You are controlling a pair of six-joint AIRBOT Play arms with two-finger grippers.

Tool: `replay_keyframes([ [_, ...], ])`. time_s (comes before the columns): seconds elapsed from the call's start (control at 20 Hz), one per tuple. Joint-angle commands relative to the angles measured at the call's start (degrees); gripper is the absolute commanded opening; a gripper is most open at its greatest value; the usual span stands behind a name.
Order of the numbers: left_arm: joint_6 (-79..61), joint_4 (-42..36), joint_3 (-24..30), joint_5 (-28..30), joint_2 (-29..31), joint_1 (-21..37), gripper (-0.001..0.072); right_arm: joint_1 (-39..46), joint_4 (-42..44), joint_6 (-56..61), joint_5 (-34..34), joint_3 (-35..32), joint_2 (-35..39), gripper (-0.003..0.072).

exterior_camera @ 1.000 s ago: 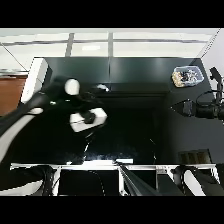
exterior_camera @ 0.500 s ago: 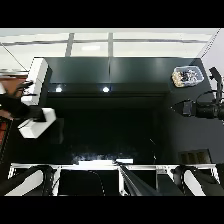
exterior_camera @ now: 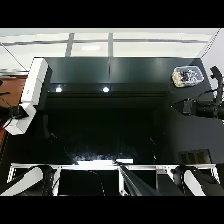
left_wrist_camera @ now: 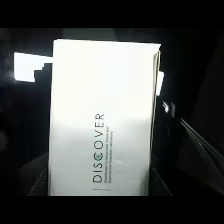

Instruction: Fold the box and place the chain.

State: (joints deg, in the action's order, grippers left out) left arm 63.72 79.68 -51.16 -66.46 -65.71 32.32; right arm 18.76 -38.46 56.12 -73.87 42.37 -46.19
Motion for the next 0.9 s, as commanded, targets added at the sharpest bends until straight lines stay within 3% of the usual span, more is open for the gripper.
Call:
replay_keyframes([
  [0.0,-5.73,-1.07,0.02,7.96,-0.81,0.66,0.0341,0.04,0.00,0.02,0.85,-0.02,0.02,0.0013],
  [0.2,-5.73,-2.27,0.02,12.24,-1.57,0.66,0.0340,0.04,0.00,0.00,1.70,-0.02,0.02,0.0013],
  [0.55,-6.97,-5.64,0.02,11.72,-5.62,0.63,0.0356,0.04,0.00,0.20,2.10,-0.02,0.02,0.0013],
  [0.6,-6.95,-5.64,0.02,12.28,-5.62,0.63,0.0396,0.04,0.00,0.46,2.12,-0.02,0.02,0.0013],
  [0.7,-6.93,-5.62,0.00,12.96,-5.62,0.63,0.0681,0.04,0.02,0.48,2.12,-0.02,0.02,0.0013],
  [0.75,-6.93,-5.57,-0.02,12.79,-5.60,0.66,0.0715,0.04,0.04,0.48,2.12,-0.02,0.02,0.0013],
  [0.85,-6.93,-5.57,-0.33,12.33,-5.11,0.66,0.0715,0.04,0.02,0.44,2.29,0.00,0.04,0.0013],
])
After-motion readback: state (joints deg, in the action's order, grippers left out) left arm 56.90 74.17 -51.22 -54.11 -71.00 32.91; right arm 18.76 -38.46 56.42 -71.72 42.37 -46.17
